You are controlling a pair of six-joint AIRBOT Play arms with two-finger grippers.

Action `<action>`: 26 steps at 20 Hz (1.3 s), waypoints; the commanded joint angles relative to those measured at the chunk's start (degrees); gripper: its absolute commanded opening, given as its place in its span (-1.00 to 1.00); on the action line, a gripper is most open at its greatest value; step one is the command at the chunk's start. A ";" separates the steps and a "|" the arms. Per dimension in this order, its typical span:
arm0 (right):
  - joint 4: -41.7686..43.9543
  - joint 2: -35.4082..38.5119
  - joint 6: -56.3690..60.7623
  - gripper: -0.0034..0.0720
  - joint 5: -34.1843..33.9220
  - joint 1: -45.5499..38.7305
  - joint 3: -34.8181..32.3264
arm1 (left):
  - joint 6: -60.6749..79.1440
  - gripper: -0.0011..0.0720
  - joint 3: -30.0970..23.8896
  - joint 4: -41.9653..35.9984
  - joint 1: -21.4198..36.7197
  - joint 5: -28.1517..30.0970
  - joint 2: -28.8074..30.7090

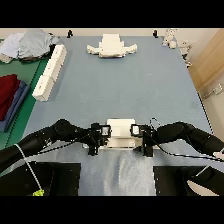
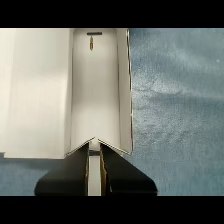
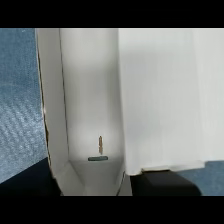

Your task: Fold the box.

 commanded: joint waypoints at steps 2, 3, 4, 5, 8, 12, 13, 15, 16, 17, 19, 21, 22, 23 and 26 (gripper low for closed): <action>0.02 0.04 0.02 0.43 0.04 0.04 0.00 | 3.13 -0.17 -0.07 -3.45 -0.76 1.22 -0.98; 0.04 0.04 0.04 0.43 0.04 0.04 0.00 | 2.73 0.61 -0.04 -3.50 -0.76 1.18 -0.98; 0.02 0.04 0.02 0.43 0.04 0.04 0.00 | 1.75 0.69 -0.07 -3.48 -0.76 1.18 -0.98; 0.02 0.04 0.02 0.43 0.04 0.04 0.00 | 1.75 0.70 -0.07 -3.48 -0.76 1.16 -0.98; 0.02 0.04 0.02 0.43 0.04 0.04 0.00 | 1.75 0.70 -0.07 -3.45 -0.79 1.07 -0.98; 0.02 0.04 0.02 0.43 0.04 0.04 0.00 | 1.53 0.68 -0.07 -3.45 -0.76 0.50 -0.98; 0.02 0.04 0.04 0.43 0.04 0.04 0.00 | 1.51 0.62 -0.07 -3.45 -0.76 0.13 -0.98; 0.02 0.04 0.04 0.43 0.04 0.04 0.00 | 1.36 0.58 -0.07 -3.43 -0.76 0.04 -0.98; 0.02 0.04 0.04 0.43 0.04 0.04 0.00 | 0.39 -0.14 0.00 -2.80 -0.76 0.07 -0.92; 0.02 0.04 0.04 0.43 0.04 0.04 0.00 | -1.05 -0.51 0.02 -0.61 -0.76 0.07 -0.55; 0.04 0.04 0.04 0.43 0.04 0.04 0.00 | -7.72 -0.53 0.02 3.37 -0.76 -0.26 0.59; 0.02 0.04 0.04 0.43 0.04 0.04 0.00 | -13.55 -0.93 0.07 8.44 -0.76 -1.62 2.56; 0.02 0.04 0.02 0.43 0.04 0.04 0.00 | -16.74 -0.94 0.15 9.81 -0.72 -2.10 3.80; 0.02 0.04 0.02 0.43 0.04 0.04 0.00 | -21.77 -0.94 0.35 11.65 -0.68 -2.47 5.51; 0.02 0.04 0.04 0.43 0.04 0.04 0.00 | -50.38 -0.94 1.62 22.01 -0.09 -2.95 12.83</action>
